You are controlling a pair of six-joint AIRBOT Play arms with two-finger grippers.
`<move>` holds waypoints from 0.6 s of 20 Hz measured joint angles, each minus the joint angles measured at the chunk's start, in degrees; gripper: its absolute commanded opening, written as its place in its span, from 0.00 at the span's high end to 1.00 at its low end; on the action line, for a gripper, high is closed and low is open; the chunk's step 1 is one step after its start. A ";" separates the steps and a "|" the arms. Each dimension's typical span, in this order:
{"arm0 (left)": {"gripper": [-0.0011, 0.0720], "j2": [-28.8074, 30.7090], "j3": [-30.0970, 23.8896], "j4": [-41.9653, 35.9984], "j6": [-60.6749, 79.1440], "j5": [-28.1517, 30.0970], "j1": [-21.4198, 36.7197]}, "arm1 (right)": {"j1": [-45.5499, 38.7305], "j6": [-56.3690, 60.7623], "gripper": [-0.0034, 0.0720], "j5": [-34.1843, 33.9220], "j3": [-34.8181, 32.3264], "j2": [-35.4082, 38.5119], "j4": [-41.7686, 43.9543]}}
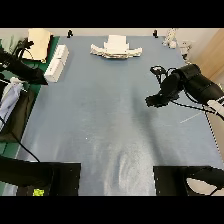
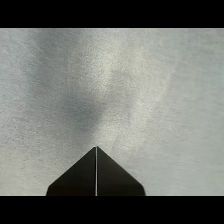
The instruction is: Fold the box.
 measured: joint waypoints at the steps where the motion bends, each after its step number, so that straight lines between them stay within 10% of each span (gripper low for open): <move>1: 0.98 2.19 -2.82 -0.02 -0.90 -0.07 -1.42 | 0.00 0.00 0.94 0.00 0.00 0.00 -0.02; 12: 0.97 30.84 -44.06 -0.24 -8.74 21.24 -22.97 | 0.00 0.00 0.94 0.00 0.00 0.00 -0.02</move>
